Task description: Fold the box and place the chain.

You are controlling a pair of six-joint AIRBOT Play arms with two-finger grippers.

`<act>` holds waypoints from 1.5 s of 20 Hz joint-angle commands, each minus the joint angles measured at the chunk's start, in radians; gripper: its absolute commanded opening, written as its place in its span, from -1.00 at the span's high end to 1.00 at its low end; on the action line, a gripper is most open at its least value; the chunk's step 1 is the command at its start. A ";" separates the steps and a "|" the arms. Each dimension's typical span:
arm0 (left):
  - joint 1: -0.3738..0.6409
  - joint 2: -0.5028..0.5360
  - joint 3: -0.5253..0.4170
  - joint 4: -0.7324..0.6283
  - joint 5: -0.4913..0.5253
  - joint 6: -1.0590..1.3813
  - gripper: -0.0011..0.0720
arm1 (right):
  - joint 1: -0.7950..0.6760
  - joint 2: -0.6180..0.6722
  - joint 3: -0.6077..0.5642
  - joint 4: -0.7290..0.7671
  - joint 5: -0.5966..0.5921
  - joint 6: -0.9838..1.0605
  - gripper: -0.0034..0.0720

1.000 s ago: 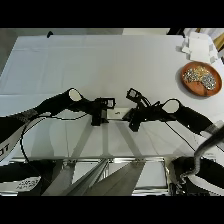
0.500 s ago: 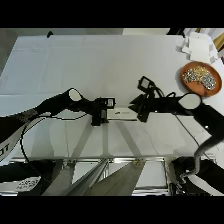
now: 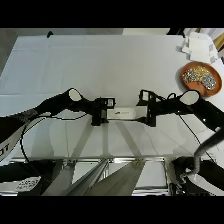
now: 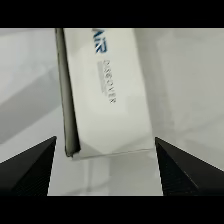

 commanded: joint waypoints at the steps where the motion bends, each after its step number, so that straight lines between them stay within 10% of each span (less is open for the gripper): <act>1: 0.000 0.000 0.000 0.001 0.000 0.000 0.95 | -0.003 -0.022 -0.032 -0.013 -0.014 -0.087 -0.96; 30: 0.000 0.000 0.000 0.001 0.000 0.000 0.95 | 0.008 -0.013 -0.086 -0.031 -0.137 -0.082 -0.93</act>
